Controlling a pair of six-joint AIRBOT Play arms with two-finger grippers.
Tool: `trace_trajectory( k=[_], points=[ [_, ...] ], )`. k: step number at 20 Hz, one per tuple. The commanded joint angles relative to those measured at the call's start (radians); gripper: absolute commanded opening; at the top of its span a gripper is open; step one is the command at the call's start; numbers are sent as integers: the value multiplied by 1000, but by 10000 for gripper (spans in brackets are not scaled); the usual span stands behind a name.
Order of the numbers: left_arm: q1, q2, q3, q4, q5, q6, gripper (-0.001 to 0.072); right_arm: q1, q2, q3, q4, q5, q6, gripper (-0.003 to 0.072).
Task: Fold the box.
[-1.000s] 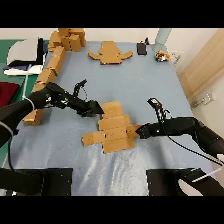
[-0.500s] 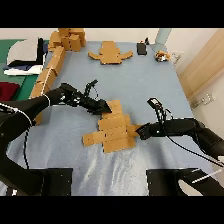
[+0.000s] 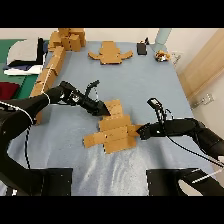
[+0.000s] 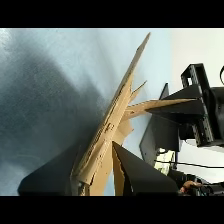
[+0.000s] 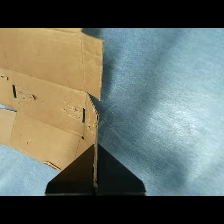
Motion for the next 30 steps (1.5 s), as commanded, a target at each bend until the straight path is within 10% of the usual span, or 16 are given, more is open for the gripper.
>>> trace_trajectory(
  k=[1, 4, 17, 20, 21, 25, 27, 30],
  points=[
    [0, -2, 1, -6, -21, 5, 285, 1, 1, 0, 0, 1, 0, 2],
    [-6, -2, 1, -8, -24, 4, 155, 1, 1, 0, 0, 0, 1, 2],
    [-16, -9, 1, -13, -19, 27, 15, 1, 1, 0, -1, 7, 0, 5],
    [-18, -9, 16, -12, -42, 20, 14, 0, 2, 18, -12, 0, 2, 391],
    [-18, -8, 30, -12, -54, 32, 14, 0, 2, 37, -41, 2, 14, 400],
    [-19, 38, 62, -12, -73, 189, 12, -20, 2, 153, -359, 0, 308, 390],
    [-32, 71, 60, -11, -96, 262, 12, -44, 3, 196, -410, -1, 409, 127],
    [-83, 94, 50, -6, -99, 372, 12, -49, 1, 211, -333, 11, 451, 80]
  ],
)
